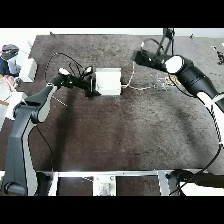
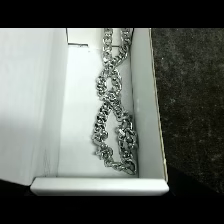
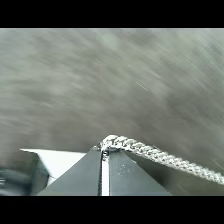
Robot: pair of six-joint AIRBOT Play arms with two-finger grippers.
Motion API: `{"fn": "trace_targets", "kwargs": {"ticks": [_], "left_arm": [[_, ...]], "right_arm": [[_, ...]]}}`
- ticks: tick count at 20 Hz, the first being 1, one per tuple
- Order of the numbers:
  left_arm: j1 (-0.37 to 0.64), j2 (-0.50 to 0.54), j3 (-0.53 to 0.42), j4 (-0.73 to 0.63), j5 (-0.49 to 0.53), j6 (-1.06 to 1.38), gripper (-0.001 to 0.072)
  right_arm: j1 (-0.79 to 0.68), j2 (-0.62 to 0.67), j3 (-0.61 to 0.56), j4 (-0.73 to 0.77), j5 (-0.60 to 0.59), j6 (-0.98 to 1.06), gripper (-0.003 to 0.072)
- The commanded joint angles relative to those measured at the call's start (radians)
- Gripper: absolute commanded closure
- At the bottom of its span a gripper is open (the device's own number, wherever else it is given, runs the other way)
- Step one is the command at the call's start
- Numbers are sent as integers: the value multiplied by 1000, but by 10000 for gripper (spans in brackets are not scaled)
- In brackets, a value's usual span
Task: Fold the box and place the chain.
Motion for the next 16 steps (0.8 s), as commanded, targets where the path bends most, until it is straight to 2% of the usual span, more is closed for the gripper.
{"fn": "trace_targets", "kwargs": {"ticks": [1, 8, 14, 16], "left_arm": [[1, -1, 0, 0, 0, -2, 228], [1, -1, 0, 0, 1, -2, 228], [1, -1, 0, 0, 0, -2, 228], [1, -1, 0, 0, 0, -2, 228]], "right_arm": [[86, 14, 86, 5, -35, -55, 676], [149, -12, 110, -17, -17, -59, 676], [175, -153, 110, 10, 126, -56, 675], [179, -209, 110, 9, 141, -56, 674]]}}
